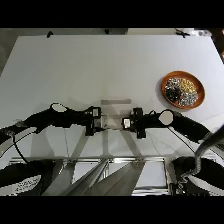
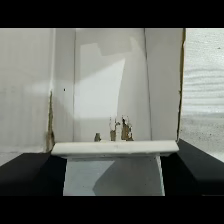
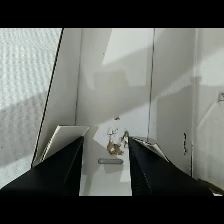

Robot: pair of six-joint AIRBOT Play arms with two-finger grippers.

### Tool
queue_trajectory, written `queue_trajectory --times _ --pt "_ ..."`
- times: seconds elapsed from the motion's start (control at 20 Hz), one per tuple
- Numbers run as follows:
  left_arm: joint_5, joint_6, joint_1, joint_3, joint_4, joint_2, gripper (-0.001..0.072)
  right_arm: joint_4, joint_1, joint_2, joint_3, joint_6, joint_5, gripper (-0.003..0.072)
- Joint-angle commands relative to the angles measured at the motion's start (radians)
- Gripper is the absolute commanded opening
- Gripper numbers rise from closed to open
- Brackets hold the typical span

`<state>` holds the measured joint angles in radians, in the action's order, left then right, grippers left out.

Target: Fold the box and place the chain.

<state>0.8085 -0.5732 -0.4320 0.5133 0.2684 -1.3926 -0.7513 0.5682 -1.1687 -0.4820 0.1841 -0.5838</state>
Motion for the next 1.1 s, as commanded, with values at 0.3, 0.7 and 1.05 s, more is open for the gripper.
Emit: queue_trajectory --times 0.3,0.7,1.05 --pt "-0.005 0.002 0.000 0.001 -0.003 0.000 0.0150 -0.054 -0.077 0.154 -0.011 -0.195 -0.036 0.0098" --pt "-0.005 0.002 0.000 0.001 -0.003 0.000 0.0150 -0.187 -0.494 0.362 -0.008 -0.909 -0.314 0.0009" --pt "-0.004 0.002 0.000 0.001 -0.003 0.000 0.0150 -0.263 -0.544 0.146 0.011 -1.209 -0.325 0.0008"
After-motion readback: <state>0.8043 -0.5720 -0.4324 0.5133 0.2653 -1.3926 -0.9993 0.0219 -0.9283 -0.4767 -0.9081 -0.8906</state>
